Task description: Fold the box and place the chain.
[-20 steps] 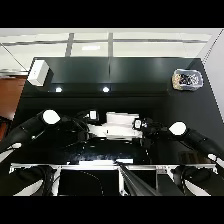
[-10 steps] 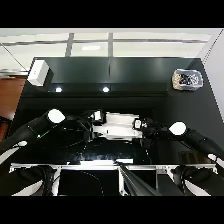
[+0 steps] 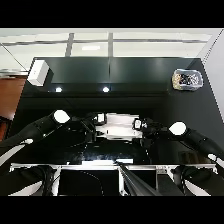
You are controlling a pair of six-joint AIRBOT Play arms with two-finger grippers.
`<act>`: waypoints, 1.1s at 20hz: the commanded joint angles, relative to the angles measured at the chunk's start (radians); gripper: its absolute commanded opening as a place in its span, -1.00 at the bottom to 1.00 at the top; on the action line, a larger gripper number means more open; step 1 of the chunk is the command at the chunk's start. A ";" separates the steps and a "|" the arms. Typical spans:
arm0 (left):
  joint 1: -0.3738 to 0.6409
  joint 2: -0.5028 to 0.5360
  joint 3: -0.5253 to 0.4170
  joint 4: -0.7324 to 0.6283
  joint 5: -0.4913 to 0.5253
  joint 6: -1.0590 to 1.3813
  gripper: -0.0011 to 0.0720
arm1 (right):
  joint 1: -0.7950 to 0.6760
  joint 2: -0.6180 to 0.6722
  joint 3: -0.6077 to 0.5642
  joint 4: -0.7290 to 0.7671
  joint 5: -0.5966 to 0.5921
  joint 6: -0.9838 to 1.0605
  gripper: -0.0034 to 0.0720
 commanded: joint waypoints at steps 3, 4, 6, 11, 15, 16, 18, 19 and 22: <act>-0.033 -0.006 0.011 -0.008 -0.001 0.002 -0.08 | 0.000 0.000 0.000 0.000 0.000 0.000 0.32; -0.048 -0.006 0.015 -0.009 -0.001 0.002 -0.08 | 0.000 0.000 0.000 0.000 0.000 0.000 0.33; -0.071 -0.006 0.016 -0.025 0.005 0.002 -0.08 | 0.000 0.000 0.000 0.000 0.000 0.000 0.32; -0.077 -0.008 0.016 -0.120 0.050 0.002 -0.38 | 0.000 0.000 0.000 0.000 0.000 0.000 0.32; -0.083 -0.027 0.016 -0.157 0.042 0.002 -0.38 | 0.000 0.000 0.000 0.000 0.000 0.000 0.32; -0.084 -0.029 0.016 -0.158 0.041 0.002 -0.38 | 0.000 0.000 0.000 0.000 0.000 0.000 0.32; -0.090 -0.029 0.016 -0.157 0.040 0.002 -0.38 | 0.000 0.000 0.000 0.000 0.000 0.000 0.33; -0.094 -0.029 0.016 -0.156 0.042 0.002 -0.38 | 0.000 0.000 0.000 0.000 0.000 0.000 0.32; -0.097 -0.029 0.016 -0.156 0.044 0.002 -0.23 | 0.000 0.000 0.000 0.000 0.000 0.000 0.33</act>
